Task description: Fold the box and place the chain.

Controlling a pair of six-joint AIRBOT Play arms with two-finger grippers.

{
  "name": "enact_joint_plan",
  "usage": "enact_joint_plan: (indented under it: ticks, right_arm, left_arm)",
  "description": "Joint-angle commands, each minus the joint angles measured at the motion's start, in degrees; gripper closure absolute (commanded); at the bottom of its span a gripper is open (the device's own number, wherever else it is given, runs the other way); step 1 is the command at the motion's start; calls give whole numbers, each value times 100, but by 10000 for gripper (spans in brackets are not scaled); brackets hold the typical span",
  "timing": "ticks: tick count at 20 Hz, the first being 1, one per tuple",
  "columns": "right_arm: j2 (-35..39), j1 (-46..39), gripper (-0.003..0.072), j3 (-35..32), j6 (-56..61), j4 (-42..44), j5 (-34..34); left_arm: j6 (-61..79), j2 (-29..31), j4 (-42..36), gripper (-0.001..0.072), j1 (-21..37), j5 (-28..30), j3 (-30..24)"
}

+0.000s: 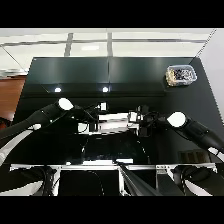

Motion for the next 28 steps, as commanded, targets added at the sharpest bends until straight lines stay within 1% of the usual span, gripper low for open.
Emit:
enact_joint_plan:
  ticks: [1,3,5,6,9,12,18,20,23,28]
  right_arm:
    - [-26,-46,7,7,-214,234,90]
    - [-98,-46,7,7,-232,238,273]
    - [-234,-22,7,7,-699,282,498]
    - [-319,-17,7,7,-1040,409,529]
    - [-612,-28,7,7,-1211,643,533]
    - [-815,-31,7,7,-1543,1108,553]
    - [-1043,-52,7,7,-1556,1115,581]
    - [-1080,-192,7,9,-1539,1130,776]
    - [-1119,-481,7,26,-1554,1399,1062]
    - [-1211,-446,7,136,-1272,1239,1047]
  left_arm:
    - [4,-4,0,685,-2,-7,-2]
    - [7,-4,2,684,0,-7,-2]
    - [4,-2,2,684,0,-17,-2]
    - [4,-2,2,684,0,-31,-4]
    - [4,-2,2,684,0,-28,-4]
    - [4,-2,2,684,0,-26,-4]
    - [4,-2,2,684,0,-28,-4]
    - [4,-2,2,684,0,-28,-4]
    - [4,-2,2,684,0,-33,-4]
    - [4,-2,2,684,0,-90,-4]
